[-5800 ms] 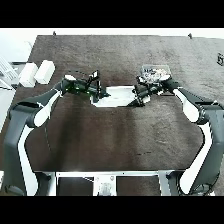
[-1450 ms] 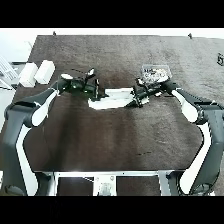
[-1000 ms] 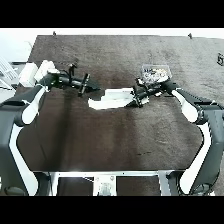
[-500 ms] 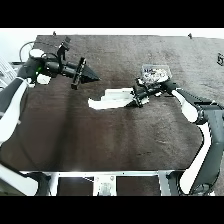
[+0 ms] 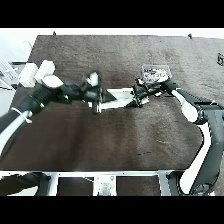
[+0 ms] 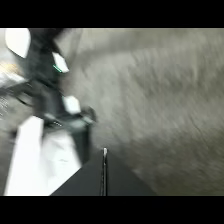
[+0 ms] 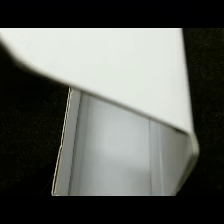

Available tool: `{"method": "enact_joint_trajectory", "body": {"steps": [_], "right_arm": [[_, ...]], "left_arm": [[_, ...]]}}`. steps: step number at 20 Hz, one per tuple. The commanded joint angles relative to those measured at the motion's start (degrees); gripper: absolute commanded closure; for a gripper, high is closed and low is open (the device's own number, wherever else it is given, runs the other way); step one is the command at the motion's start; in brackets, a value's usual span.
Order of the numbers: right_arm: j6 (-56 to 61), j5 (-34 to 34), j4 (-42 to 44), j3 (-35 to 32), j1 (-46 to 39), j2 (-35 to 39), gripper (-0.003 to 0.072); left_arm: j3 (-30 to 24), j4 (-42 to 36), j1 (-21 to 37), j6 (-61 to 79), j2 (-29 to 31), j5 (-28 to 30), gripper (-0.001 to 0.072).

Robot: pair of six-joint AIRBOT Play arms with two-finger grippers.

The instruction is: Fold the box and place the chain.

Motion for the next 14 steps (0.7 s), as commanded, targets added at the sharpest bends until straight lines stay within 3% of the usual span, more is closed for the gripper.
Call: {"method": "enact_joint_trajectory", "body": {"steps": [1, 4, 9, 14], "right_arm": [[0.00, 0.02, 0.02, 0.07, 0.00, 0.04, 0.0308], [0.00, 0.02, 0.02, 0.07, 0.00, 0.04, 0.0308], [0.00, 0.02, 0.02, 0.07, 0.00, 0.04, 0.0308], [0.00, 0.02, 0.02, 0.07, 0.00, 0.04, 0.0308]], "left_arm": [[-7.02, -0.17, -5.07, 1.46, 1.33, 10.38, 0.0692], [-8.61, -6.34, -4.79, -3.91, 0.59, 22.97, 0.0691], [-3.96, -7.63, 1.05, -5.20, -6.05, 15.45, 0.0691], [3.61, -7.43, 1.38, -4.44, -14.97, 15.21, 0.0692]]}}
